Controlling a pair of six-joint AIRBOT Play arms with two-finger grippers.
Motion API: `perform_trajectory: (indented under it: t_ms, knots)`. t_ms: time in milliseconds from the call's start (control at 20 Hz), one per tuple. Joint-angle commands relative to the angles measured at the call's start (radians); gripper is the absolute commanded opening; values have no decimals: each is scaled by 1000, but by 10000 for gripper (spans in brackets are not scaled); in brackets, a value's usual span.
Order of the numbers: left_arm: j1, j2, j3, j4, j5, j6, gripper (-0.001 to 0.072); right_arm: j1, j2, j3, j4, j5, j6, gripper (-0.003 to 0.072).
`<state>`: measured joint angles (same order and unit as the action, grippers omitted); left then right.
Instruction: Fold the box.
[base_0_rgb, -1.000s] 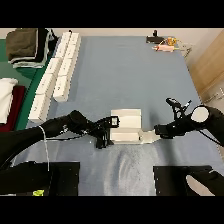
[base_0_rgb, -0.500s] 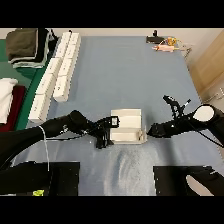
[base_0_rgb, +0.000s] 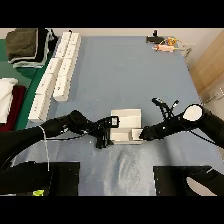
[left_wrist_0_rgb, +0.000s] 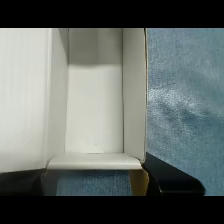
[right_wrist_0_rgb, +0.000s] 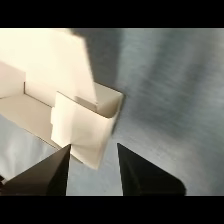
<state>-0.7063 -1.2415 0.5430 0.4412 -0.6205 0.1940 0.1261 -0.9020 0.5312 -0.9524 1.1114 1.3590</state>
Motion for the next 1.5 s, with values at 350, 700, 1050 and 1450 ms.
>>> perform_trajectory:
  t_ms: [350, 700, 1050, 1450]
  knots:
    - [0, 0, 0, 0, 0, 0, 523, 313, -111, 133, -386, -92, 499, 446]
    - [0, 0, 0, 0, 0, 0, 523, 546, -316, 319, -690, 111, 941, 446]
    - [-1, 0, 0, 0, 0, 0, 523, 549, -390, 351, -695, 115, 1017, 256]
    - [-1, 0, 0, 0, 0, 0, 523, 552, -389, 351, -702, 112, 1005, 6]
